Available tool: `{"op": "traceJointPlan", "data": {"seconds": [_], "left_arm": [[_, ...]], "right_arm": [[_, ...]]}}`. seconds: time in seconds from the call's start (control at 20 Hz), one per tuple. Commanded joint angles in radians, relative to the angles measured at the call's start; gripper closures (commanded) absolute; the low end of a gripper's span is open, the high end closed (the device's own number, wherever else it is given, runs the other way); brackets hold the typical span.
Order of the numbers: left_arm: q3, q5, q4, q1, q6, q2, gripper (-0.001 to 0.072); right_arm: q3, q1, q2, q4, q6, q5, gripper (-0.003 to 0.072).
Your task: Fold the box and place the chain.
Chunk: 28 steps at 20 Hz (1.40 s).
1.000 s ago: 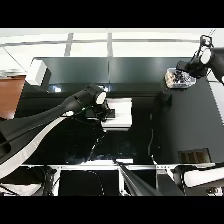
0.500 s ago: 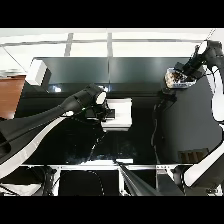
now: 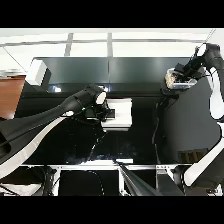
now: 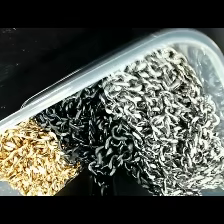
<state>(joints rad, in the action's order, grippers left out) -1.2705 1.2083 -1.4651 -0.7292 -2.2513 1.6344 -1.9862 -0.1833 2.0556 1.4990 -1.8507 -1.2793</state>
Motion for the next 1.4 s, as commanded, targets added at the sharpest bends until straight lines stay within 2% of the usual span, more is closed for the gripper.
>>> {"op": "traceJointPlan", "data": {"seconds": [0.0,0.2,0.35,0.5,0.7,1.1,1.35], "left_arm": [[0.000,0.001,0.000,0.001,0.000,0.001,0.0680],[0.000,-0.009,-0.004,0.001,0.000,0.001,0.0680],[-0.001,-0.002,-0.012,0.001,0.000,0.001,0.0680],[0.000,0.009,-0.012,0.000,0.000,0.001,0.0680],[-0.001,-0.004,-0.012,0.001,-0.001,0.000,0.0680],[-0.001,0.008,-0.016,0.002,0.000,0.000,0.0680],[-0.001,0.006,-0.024,0.002,0.000,0.001,0.0680]], "right_arm": [[-0.037,-0.004,-0.018,-0.003,0.057,-0.014,0.0669],[-0.045,-0.003,-0.171,-0.051,0.232,-0.003,0.0674],[-0.045,-0.001,-0.327,-0.119,0.241,0.058,0.0675],[-0.045,0.002,-0.448,-0.132,0.272,0.059,0.0676],[-0.045,-0.014,-0.514,-0.256,0.315,0.022,0.0677],[-0.045,-0.006,-0.658,-0.303,0.326,0.021,0.0677],[-0.045,-0.006,-0.742,-0.401,0.342,0.000,0.0677]]}}
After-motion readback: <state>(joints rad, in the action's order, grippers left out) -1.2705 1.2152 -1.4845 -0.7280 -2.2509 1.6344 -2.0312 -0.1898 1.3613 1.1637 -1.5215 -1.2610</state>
